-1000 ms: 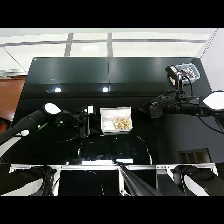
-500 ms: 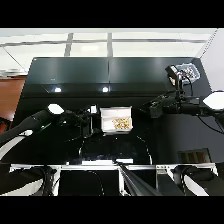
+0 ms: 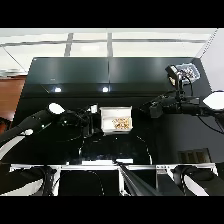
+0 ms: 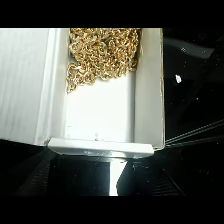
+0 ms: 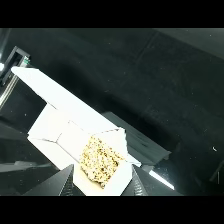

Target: Fold the box and place the chain.

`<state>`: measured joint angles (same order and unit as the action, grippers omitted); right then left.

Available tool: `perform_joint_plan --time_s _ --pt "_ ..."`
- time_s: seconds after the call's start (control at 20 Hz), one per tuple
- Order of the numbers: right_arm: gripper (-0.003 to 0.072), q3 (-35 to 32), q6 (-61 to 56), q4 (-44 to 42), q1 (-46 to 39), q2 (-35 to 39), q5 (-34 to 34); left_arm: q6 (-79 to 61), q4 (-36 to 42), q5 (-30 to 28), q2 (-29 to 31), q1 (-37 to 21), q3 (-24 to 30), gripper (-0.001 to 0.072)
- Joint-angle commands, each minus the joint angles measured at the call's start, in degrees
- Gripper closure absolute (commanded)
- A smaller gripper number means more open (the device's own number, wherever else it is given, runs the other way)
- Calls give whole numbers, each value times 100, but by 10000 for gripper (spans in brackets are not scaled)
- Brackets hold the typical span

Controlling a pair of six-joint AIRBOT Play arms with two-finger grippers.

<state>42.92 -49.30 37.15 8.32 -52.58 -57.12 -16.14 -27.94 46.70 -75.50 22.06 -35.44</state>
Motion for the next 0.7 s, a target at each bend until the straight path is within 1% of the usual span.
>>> perform_joint_plan --time_s 0.0,0.2,0.4,0.5,0.65 --pt "272 0 0 0 0 4 37 -20 -2 2 -2 4 -7 1" --pt "272 0 0 0 0 4 79 -46 4 -2 -2 17 -7 0" --pt "272 0 0 0 0 4 81 -348 168 -83 -17 170 -35 1" --pt "272 0 0 -2 0 4 81 -339 205 -199 -59 262 -79 1" --pt "273 0 0 0 0 4 81 -308 186 -216 -109 293 -142 3"
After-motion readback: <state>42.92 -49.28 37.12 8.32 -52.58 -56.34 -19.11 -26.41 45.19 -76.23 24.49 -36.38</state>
